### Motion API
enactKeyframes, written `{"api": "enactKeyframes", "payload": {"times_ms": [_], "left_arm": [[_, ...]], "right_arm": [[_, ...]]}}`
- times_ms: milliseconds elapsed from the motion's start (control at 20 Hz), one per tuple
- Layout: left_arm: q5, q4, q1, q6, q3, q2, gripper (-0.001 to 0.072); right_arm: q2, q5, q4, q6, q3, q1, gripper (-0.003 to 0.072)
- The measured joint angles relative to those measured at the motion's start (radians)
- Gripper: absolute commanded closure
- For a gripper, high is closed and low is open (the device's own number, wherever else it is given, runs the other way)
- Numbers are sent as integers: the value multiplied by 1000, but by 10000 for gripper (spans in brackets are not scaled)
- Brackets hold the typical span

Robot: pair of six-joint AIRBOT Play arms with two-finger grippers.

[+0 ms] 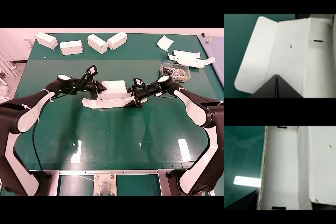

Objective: Fold the box and place the chain.

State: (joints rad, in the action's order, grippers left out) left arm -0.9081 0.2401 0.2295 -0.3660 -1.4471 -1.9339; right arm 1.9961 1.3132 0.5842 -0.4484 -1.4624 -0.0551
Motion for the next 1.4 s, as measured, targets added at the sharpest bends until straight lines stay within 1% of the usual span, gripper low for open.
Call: {"api": "enactKeyframes", "payload": {"times_ms": [100, 150, 200, 350, 450, 550, 650, 750, 900, 950, 1000, 1050, 1200, 1400], "left_arm": [[5, 16, 0, 8, 0, -3, 686], [5, 21, 0, 11, 0, -4, 614], [7, 27, 0, 11, 0, -5, 510], [13, 39, 0, 18, -10, -6, 511], [6, 49, 0, 18, -34, -6, 511], [-27, 58, -2, 37, -76, -7, 511], [-78, 90, -4, 77, -132, -7, 511], [-152, 148, -15, 140, -197, -6, 510], [-325, 277, -48, 254, -294, -6, 509], [-385, 325, -61, 289, -318, -6, 459], [-447, 378, -76, 323, -337, -6, 154], [-500, 423, -88, 352, -348, -6, 49], [-582, 526, -101, 414, -352, -6, 50], [-603, 578, -110, 452, -309, -6, 50]], "right_arm": [[0, 0, 0, 0, 0, 0, 176], [0, 0, 0, 0, 0, 0, 176], [0, 0, 0, 0, 0, 0, 176], [0, 0, 1, 0, 0, 0, 176], [0, 0, 1, 0, 0, 0, 176], [0, 0, 1, 0, 0, 0, 177], [0, 0, 1, 0, 0, 0, 177], [0, 0, 1, 0, 0, 0, 176], [0, 0, 1, 0, 0, 0, 176], [0, 0, 1, 0, 0, 0, 176], [0, 0, 1, 0, 0, 0, 176], [0, 0, 1, 0, 0, 0, 176], [0, 0, 1, 0, 0, 0, 177], [0, 0, 1, 0, 0, 2, 177]]}}
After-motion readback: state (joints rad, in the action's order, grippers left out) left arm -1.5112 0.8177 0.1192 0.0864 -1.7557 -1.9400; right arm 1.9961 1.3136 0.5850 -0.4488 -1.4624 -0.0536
